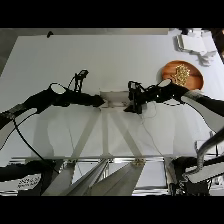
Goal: Fold the box and place the chain.
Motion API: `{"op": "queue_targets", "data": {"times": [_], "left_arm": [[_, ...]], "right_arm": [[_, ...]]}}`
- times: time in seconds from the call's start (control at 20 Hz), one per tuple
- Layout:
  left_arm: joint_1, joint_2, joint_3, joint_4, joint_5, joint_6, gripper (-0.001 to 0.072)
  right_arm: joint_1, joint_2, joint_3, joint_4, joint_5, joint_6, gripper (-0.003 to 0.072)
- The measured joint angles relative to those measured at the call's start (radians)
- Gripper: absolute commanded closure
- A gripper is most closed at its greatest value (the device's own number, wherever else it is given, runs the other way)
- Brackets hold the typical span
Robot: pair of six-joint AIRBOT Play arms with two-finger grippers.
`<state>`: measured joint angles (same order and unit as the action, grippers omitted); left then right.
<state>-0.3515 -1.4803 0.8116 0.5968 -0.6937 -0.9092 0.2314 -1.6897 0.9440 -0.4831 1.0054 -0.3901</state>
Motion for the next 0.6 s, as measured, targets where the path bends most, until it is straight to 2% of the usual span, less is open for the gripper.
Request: {"op": "queue_targets", "data": {"times": [0.2, 0.25, 0.3, 0.35, 0.6], "left_arm": [[-0.045, 0.0, 0.077, 0.208, 0.009, -0.169, 0.0195], [-0.056, -0.001, 0.103, 0.27, -0.003, -0.226, 0.0168], [-0.069, -0.003, 0.132, 0.339, -0.024, -0.292, 0.007], [-0.08, -0.006, 0.158, 0.395, -0.048, -0.354, 0.0012], [-0.152, -0.047, 0.26, 0.549, -0.166, -0.571, 0.0019]], "right_arm": [[0.0, 0.0, 0.0, -0.001, 0.001, 0.0, 0.0147], [0.0, 0.0, 0.0, -0.003, 0.001, 0.0, 0.0147], [0.0, 0.0, 0.0, -0.003, 0.001, 0.0, 0.0147], [0.0, 0.0, 0.0, -0.003, 0.001, 0.0, 0.0147], [0.0, 0.0, 0.0, -0.003, 0.001, 0.0, 0.0147]]}}
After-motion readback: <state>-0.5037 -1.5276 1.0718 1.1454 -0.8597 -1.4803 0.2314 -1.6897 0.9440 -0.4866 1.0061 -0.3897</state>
